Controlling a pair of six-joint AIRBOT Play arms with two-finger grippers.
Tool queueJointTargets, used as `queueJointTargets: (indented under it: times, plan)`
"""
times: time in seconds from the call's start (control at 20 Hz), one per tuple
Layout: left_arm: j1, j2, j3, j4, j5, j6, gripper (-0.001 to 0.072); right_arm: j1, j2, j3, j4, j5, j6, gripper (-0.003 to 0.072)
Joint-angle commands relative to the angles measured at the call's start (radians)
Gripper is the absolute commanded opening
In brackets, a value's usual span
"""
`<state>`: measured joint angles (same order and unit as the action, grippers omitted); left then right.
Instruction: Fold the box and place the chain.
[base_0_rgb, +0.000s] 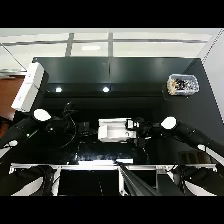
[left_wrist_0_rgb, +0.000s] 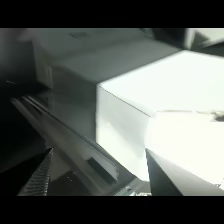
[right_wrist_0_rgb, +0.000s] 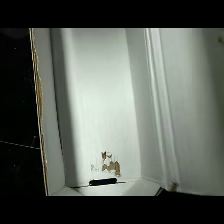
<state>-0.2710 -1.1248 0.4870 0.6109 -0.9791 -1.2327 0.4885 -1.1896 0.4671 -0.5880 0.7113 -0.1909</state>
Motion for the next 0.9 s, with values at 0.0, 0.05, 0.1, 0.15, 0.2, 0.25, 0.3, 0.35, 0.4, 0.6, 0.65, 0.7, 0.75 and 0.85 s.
queueJointTargets:
  times: [0.0, 0.05, 0.1, 0.15, 0.2, 0.25, 0.3, 0.35, 0.4, 0.6, 0.65, 0.7, 0.75, 0.85]
  plan:
    - [-0.026, 0.000, 0.019, -0.010, -0.026, -0.002, 0.0710, 0.001, 0.000, 0.000, 0.000, -0.001, 0.000, 0.0434]
    - [-0.035, 0.000, 0.019, -0.010, -0.029, -0.005, 0.0710, 0.001, 0.000, 0.000, 0.000, -0.001, 0.000, 0.0434]
    - [-0.043, 0.000, 0.019, -0.010, -0.031, -0.005, 0.0709, 0.001, 0.000, 0.000, 0.000, -0.001, 0.000, 0.0434]
    - [-0.056, 0.000, 0.019, -0.010, -0.029, -0.010, 0.0709, 0.001, 0.000, 0.000, 0.000, -0.001, 0.000, 0.0434]
    - [-0.070, 0.000, 0.019, -0.010, -0.021, -0.021, 0.0709, 0.001, 0.000, 0.000, 0.000, -0.001, 0.000, 0.0434]
    - [-0.089, 0.000, 0.019, -0.010, -0.003, -0.045, 0.0708, 0.001, 0.000, 0.000, 0.000, -0.001, 0.000, 0.0434]
    - [-0.121, 0.000, 0.019, -0.010, 0.037, -0.067, 0.0708, 0.001, 0.000, 0.000, 0.000, -0.002, 0.000, 0.0434]
    - [-0.155, 0.000, 0.019, -0.009, 0.088, -0.084, 0.0707, 0.001, 0.000, 0.000, 0.000, -0.002, 0.000, 0.0434]
    - [-0.188, 0.000, 0.019, -0.010, 0.140, -0.089, 0.0706, 0.001, 0.000, 0.000, 0.000, -0.002, 0.000, 0.0434]
    - [-0.270, 0.000, 0.019, -0.008, 0.269, -0.149, 0.0706, 0.001, 0.000, 0.000, 0.000, -0.005, 0.000, 0.0434]
    - [-0.278, 0.000, 0.019, -0.007, 0.278, -0.163, 0.0704, 0.001, 0.000, 0.000, 0.000, -0.005, 0.000, 0.0434]
    - [-0.283, 0.000, 0.019, -0.006, 0.285, -0.167, 0.0701, 0.001, 0.000, 0.000, 0.000, -0.005, 0.000, 0.0434]
    - [-0.290, 0.000, 0.019, -0.006, 0.296, -0.172, 0.0690, 0.001, 0.000, 0.000, 0.000, -0.006, 0.000, 0.0434]
    - [-0.306, 0.000, 0.019, 0.002, 0.323, -0.195, 0.0683, 0.001, 0.000, 0.000, 0.000, -0.009, 0.000, 0.0434]
